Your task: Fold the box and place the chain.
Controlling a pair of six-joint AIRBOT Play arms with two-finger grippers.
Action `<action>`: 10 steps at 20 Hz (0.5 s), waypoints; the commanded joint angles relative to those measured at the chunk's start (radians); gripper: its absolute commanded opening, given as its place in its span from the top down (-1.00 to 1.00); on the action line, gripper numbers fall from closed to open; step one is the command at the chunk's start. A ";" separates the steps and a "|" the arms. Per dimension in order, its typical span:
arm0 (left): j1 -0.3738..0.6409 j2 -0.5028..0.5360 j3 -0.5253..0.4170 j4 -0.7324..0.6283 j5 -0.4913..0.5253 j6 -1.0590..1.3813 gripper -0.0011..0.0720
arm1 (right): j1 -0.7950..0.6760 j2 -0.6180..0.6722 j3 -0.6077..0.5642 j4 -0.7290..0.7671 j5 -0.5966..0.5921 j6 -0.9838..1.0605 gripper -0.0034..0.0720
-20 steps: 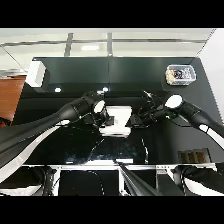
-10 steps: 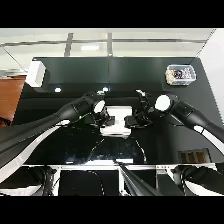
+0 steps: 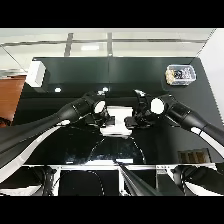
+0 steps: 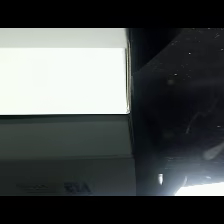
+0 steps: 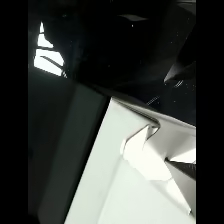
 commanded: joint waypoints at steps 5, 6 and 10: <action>0.000 0.000 0.001 0.000 0.000 0.000 0.90 | 0.003 0.000 0.012 -0.019 0.008 -0.007 -0.62; 0.000 0.000 0.001 0.000 0.000 0.000 0.90 | 0.003 0.001 0.020 -0.021 0.018 -0.012 -0.56; 0.000 0.000 0.001 0.000 0.000 0.000 0.90 | -0.014 0.003 0.047 -0.019 0.076 -0.068 -0.54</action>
